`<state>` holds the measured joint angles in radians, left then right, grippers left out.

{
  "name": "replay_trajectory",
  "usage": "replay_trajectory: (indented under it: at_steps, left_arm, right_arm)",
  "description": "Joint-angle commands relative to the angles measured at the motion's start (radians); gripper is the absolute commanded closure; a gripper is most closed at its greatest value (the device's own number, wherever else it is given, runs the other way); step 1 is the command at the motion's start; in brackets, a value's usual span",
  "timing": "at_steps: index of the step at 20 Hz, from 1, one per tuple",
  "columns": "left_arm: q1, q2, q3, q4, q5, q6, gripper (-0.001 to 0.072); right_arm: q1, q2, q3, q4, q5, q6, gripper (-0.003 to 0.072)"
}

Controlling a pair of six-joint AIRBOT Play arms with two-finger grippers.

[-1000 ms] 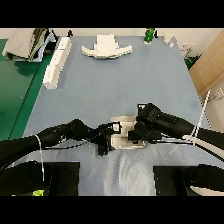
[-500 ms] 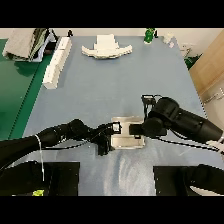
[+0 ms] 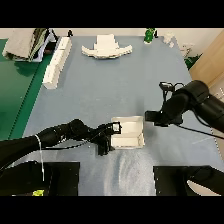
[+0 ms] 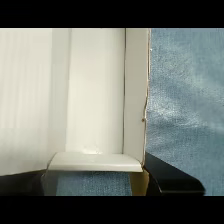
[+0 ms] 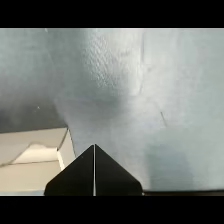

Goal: Fold the box.

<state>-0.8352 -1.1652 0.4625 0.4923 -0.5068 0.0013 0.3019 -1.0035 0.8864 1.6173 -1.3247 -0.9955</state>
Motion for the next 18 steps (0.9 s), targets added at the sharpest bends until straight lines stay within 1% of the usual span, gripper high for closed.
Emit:
replay_trajectory:
  at_steps: [1,3,4,7,8,10,12,15,18]
  left_arm:
    - [0.000,0.000,0.000,0.000,0.000,0.000,0.0243]
    - [0.000,0.000,0.000,0.000,0.000,0.000,0.0243]
    - [0.000,0.000,0.000,0.000,0.000,0.000,0.0243]
    - [0.000,0.000,0.000,0.000,0.000,0.000,0.0243]
    - [0.000,0.000,0.000,0.000,0.000,0.000,0.0243]
    - [0.000,0.000,0.000,0.000,0.000,0.000,0.0243]
    - [0.000,0.000,0.000,0.000,0.000,0.000,0.0243]
    - [0.000,0.000,0.000,0.000,0.000,0.000,0.0243]
    - [0.000,0.000,0.000,0.001,0.000,0.000,0.0243]
  right_arm:
    - [-0.295,-0.069,0.001,0.382,0.084,-0.328,0.0682]
    - [-0.420,-0.169,0.001,0.594,0.075,-0.494,0.0682]
    - [-0.456,-0.224,0.002,0.676,0.065,-0.564,0.0682]
    - [-0.502,-0.417,0.012,0.910,-0.018,-0.743,0.0682]
    - [-0.500,-0.470,0.027,0.960,-0.040,-0.782,0.0681]
    - [-0.484,-0.547,0.065,1.002,-0.064,-0.848,0.0681]
    - [-0.459,-0.573,0.077,1.004,-0.089,-0.901,0.0682]
    - [-0.404,-0.568,0.076,0.998,-0.196,-1.044,0.0682]
    - [-0.335,-0.522,0.074,0.962,-0.174,-1.118,0.0681]
